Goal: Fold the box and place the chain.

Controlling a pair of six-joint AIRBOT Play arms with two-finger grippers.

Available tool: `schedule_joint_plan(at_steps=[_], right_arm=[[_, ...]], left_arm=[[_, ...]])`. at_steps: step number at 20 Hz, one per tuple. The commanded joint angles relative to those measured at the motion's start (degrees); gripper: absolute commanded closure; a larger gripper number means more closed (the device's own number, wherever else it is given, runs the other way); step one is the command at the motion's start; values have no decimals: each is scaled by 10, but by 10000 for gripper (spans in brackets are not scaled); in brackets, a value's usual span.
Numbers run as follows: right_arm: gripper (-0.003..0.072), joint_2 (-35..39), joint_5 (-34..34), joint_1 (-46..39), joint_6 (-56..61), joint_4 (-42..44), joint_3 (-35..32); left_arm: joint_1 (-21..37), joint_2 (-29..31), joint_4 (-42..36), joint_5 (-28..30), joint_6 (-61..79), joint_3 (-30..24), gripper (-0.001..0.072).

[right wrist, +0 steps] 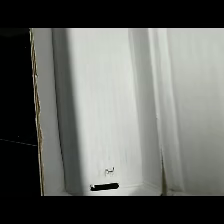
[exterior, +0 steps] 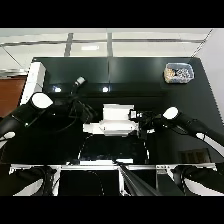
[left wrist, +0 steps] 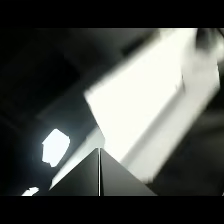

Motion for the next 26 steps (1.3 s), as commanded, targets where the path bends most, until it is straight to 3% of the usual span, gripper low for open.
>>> schedule_joint_plan(at_steps=[1, 2, 3, 4, 7, 11, 14, 15, 17, 18, 26], right_arm=[[629, 0, 0, 0, 0, 0, 0], [629, 0, 0, 0, 0, 0, 0], [630, 0, 0, 0, 0, 0, 0], [630, 0, 0, 0, 0, 0, 0], [629, 0, 0, 0, 0, 0, 0], [630, 0, 0, 0, 0, 0, 0], [630, 0, 0, 0, 0, 0, 0], [630, 0, 0, 0, 0, 0, 0], [630, 0, 0, 0, 0, 0, 0], [630, 0, 0, 0, 0, 0, 0], [630, 0, 0, 0, 0, 0, 0]], left_arm=[[1, -8, 25, -38, 218, -34, 600], [-3, -16, 33, -28, 266, -34, 335], [-10, -24, 35, -17, 317, -33, 11], [-20, -30, 52, -9, 345, -31, 2], [-65, -46, 116, 26, 365, -28, 2], [-110, -52, 103, 90, 357, -28, 19], [-108, -52, 103, 82, 344, -28, 27], [-108, -52, 101, 82, 344, -28, 106], [-108, -52, 84, 85, 345, -28, 380], [-108, -52, 73, 88, 345, -28, 436], [-125, -86, -56, 95, 349, -28, 450]])
